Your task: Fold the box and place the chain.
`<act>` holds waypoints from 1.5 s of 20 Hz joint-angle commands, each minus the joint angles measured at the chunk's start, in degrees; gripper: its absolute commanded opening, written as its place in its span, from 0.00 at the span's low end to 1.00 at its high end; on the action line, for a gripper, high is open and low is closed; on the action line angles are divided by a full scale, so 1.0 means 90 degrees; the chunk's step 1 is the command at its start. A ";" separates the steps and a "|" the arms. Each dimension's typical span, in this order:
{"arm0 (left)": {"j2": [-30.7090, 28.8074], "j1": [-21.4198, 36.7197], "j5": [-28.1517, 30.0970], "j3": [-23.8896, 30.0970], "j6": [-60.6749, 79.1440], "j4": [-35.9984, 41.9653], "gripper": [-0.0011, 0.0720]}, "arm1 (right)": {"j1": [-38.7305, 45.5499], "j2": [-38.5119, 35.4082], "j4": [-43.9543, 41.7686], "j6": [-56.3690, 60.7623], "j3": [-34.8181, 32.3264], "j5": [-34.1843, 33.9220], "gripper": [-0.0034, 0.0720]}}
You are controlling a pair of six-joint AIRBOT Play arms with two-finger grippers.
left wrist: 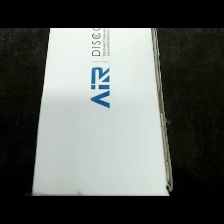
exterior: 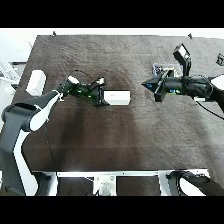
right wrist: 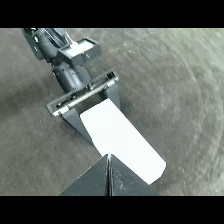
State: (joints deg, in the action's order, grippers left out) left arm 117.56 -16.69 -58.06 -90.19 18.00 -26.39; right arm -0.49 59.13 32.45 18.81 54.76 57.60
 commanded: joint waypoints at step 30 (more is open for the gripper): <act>-0.4677 0.3949 0.5476 0.4493 -0.6147 -0.2042 0.04 | 0.0194 -0.0389 0.0182 0.0228 -0.0364 -0.0017 0.06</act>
State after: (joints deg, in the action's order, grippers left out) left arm 73.34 16.91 -10.26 -49.43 -38.85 -44.56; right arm 1.26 55.64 34.13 20.84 51.51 57.43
